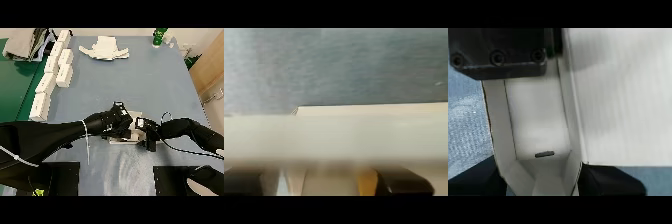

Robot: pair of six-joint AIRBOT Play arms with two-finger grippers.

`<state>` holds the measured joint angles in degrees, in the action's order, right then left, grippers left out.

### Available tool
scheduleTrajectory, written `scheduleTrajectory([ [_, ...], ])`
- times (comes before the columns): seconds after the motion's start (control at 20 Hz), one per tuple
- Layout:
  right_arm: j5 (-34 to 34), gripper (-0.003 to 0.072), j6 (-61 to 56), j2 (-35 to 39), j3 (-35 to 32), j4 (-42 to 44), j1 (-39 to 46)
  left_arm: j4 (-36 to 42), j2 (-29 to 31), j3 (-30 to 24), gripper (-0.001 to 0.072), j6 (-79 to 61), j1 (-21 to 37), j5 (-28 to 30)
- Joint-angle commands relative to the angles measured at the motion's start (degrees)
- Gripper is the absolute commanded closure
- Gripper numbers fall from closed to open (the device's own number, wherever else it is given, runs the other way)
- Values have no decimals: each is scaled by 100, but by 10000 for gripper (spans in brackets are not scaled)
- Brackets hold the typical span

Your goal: Fold the box.

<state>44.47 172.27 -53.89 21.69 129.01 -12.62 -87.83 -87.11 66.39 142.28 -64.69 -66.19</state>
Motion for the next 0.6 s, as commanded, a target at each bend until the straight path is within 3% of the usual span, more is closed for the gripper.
scheduleTrajectory([
  [0.0,17,176,-15,4,4,-22,0,-55,37,205,62,24,13,-254],
  [0.35,17,176,-15,4,2,-22,0,-522,1010,481,62,-39,26,-1569],
  [0.5,17,176,-15,4,4,-22,0,-876,1528,481,64,-37,26,-1790],
  [0.55,17,176,-15,4,4,-22,0,-883,1617,481,163,-4,26,-1768],
])
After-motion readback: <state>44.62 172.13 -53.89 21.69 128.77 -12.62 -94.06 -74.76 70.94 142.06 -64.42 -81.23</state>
